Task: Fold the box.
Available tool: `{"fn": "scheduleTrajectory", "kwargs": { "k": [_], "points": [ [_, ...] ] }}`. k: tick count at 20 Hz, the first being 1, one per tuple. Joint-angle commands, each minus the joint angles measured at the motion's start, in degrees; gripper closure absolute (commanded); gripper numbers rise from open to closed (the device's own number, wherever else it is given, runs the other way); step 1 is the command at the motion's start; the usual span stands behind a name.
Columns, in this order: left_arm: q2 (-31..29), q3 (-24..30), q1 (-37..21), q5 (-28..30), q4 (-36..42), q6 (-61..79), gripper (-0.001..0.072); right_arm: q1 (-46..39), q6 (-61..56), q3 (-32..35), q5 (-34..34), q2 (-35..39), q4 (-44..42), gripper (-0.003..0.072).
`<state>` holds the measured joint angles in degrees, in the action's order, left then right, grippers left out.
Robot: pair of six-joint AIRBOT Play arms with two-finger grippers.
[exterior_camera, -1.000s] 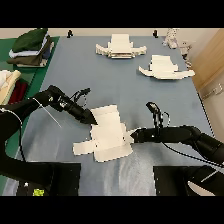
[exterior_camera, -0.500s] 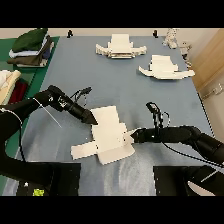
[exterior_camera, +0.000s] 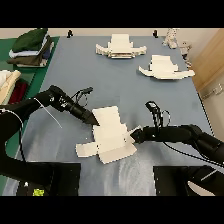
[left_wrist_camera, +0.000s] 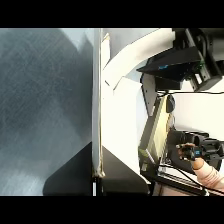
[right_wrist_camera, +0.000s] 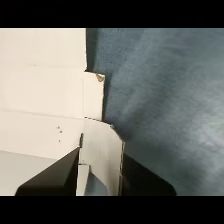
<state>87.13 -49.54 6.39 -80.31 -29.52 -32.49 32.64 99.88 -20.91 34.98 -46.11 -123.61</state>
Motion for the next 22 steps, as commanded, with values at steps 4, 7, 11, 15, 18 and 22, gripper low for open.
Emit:
{"fn": "scheduleTrajectory", "kwargs": {
  "k": [4, 7, 11, 15, 18, 22],
  "points": [
    [-1.88, -2.40, 0.55, -0.09, 3.21, 11.15, 0.0700, -4.13, -11.93, -3.91, 7.54, -0.02, 26.71, 0.0357],
    [-4.81, -2.34, 3.28, 2.34, 2.03, 21.24, 0.0701, -5.90, -16.57, -4.68, 8.57, 0.00, 30.36, 0.0356],
    [-8.11, -2.34, 8.44, 7.54, 0.96, 29.40, 0.0702, -6.27, -16.61, -9.29, 9.88, 0.04, 30.21, 0.0293],
    [-14.12, 1.42, 13.64, 17.40, -0.79, 33.16, 0.0704, -6.27, -17.00, -12.59, 10.95, 0.04, 30.56, 0.0293],
    [-21.14, 7.78, 17.31, 27.89, -0.68, 36.44, 0.0704, -6.27, -18.03, -12.59, 10.97, -0.02, 31.08, 0.0294],
    [-30.14, 15.21, 24.15, 40.22, -0.50, 40.13, 0.0704, -6.27, -18.67, -12.57, 10.93, -0.02, 31.45, 0.0294]
  ]
}}
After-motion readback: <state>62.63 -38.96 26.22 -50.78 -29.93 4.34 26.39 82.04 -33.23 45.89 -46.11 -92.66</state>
